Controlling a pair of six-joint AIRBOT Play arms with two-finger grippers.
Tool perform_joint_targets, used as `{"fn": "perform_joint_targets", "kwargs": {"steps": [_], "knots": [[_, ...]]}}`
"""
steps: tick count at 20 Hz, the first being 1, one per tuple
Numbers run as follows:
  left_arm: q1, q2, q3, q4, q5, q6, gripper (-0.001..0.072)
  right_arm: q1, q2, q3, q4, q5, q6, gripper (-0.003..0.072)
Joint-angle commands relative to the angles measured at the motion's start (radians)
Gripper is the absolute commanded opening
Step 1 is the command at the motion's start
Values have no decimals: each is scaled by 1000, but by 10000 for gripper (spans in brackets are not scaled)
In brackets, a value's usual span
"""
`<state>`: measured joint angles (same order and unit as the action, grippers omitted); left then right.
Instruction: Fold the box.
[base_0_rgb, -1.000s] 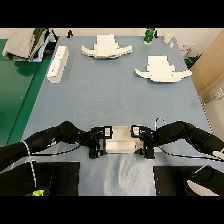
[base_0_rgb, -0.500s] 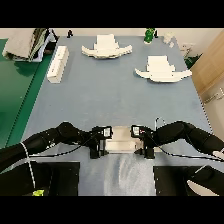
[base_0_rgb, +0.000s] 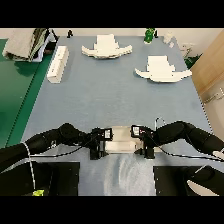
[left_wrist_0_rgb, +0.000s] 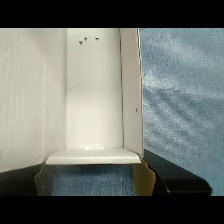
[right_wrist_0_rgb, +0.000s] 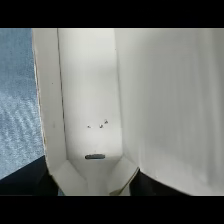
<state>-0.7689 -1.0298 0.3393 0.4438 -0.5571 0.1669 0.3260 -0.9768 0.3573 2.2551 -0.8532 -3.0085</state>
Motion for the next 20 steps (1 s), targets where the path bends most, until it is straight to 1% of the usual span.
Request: {"fn": "perform_joint_targets", "kwargs": {"steps": [1,5,12,13,14,20], "knots": [[-1,-1,-1,1,14,1,695,0,-1,0,0,0,0,509],[-10,-1,0,-16,34,2,695,0,-1,0,0,0,0,509],[-11,-4,3,-25,35,0,693,0,-1,0,0,0,0,509],[-11,-4,2,-25,35,0,613,0,-1,0,0,0,0,509],[-11,-4,2,-25,35,1,512,0,-1,0,0,0,0,509],[-11,-4,2,-25,32,1,509,0,-1,0,0,0,0,509]]}}
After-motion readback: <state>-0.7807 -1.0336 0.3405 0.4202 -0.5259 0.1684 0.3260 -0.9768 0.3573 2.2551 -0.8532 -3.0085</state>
